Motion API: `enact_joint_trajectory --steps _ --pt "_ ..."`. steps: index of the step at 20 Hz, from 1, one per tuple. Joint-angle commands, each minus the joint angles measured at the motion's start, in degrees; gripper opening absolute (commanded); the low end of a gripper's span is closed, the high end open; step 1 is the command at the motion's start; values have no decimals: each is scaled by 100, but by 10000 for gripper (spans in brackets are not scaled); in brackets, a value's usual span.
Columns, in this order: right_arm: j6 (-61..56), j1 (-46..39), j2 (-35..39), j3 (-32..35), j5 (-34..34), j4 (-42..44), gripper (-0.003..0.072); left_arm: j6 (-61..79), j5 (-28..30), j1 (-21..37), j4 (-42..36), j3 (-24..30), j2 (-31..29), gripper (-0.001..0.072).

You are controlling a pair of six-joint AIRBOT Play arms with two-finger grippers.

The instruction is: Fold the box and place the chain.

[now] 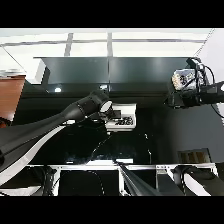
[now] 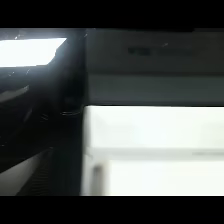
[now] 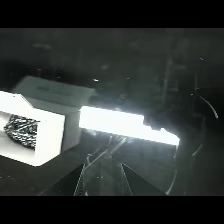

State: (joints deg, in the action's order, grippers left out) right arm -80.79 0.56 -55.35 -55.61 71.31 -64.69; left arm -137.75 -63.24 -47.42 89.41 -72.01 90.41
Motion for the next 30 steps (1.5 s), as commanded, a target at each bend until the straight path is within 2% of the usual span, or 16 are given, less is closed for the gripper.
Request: enact_joint_trajectory --steps 1,3,5,6,8,10,12,13,14,16,17,18,20,26,30 --pt "2 -46 26 -7 46 -74 275 258 -55 -33 7 -321 -234 688" --pt "2 -46 26 -7 50 -76 275 868 -111 -111 46 -321 -710 688" --pt "2 -46 26 -7 44 -79 274 1180 -428 -138 229 -232 -1263 689" --pt "2 -46 26 -7 39 -79 240 1303 -544 -70 341 -103 -1539 689" --pt "-2 -46 26 -7 -17 -76 239 1484 -656 208 511 400 -2081 688" --pt "-42 -46 26 -7 -81 -79 239 1482 -605 791 682 1252 -2671 689" --pt "-44 -46 26 -7 -79 -79 239 1493 -334 1731 448 2190 -3176 689" --pt "-44 -46 26 -7 -85 -76 239 1797 24 2267 -101 2636 -3362 688" --pt "-42 -46 26 -7 -107 -79 239 2583 387 2750 -1069 2994 -3449 688" --pt "-44 -46 26 -7 -142 -79 239 5534 702 3480 -3683 3506 -3390 688" --pt "-46 -46 26 -7 -160 -76 239 7320 566 3652 -4677 3650 -3309 688" --pt "-63 -46 26 -7 -168 -76 239 8456 511 3696 -5134 3713 -3237 688" --pt "-87 -44 26 -7 -164 -79 239 9648 656 3595 -5370 3716 -3073 688" --pt "-181 -46 26 -7 -153 -76 239 12808 901 3099 -5316 3707 -2756 714" --pt "-210 -44 26 -7 -98 -76 239 13543 1180 3062 -5246 3580 -2555 714"
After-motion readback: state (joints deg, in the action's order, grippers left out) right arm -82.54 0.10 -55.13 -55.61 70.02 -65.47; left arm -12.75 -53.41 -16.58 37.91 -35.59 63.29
